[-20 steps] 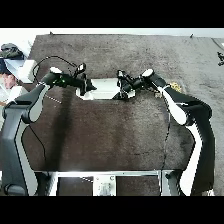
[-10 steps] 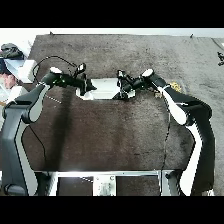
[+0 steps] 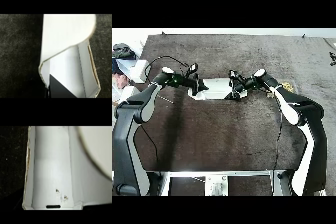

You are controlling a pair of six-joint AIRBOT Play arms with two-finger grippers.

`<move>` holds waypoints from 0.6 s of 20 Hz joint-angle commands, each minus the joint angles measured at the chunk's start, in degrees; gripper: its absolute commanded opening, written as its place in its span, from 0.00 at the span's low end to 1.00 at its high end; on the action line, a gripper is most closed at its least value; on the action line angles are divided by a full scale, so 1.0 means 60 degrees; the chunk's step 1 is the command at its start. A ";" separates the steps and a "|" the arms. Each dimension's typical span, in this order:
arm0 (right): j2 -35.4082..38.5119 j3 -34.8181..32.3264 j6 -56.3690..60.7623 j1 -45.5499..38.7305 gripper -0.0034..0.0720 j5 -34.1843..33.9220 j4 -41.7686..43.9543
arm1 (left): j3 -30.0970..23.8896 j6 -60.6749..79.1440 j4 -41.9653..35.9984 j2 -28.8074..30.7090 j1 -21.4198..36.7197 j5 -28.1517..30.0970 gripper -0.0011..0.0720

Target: Fold the box and place the chain.

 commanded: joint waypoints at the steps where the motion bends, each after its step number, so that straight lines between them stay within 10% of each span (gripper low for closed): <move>1: -0.0007 0.0004 0.0004 0.0007 0.49 0.0000 0.0025 | -0.0004 0.0004 -0.0015 -0.0007 0.0004 -0.0033 0.03; 3: -0.0007 0.0004 0.0004 0.0007 0.49 0.0000 0.0022 | -0.0004 0.0007 -0.0033 -0.0007 0.0004 0.0004 0.53; 12: -0.0007 0.0004 0.0004 0.0007 0.49 0.0000 0.0025 | 0.0007 -0.0634 -0.0055 0.0685 0.0692 -0.0554 0.50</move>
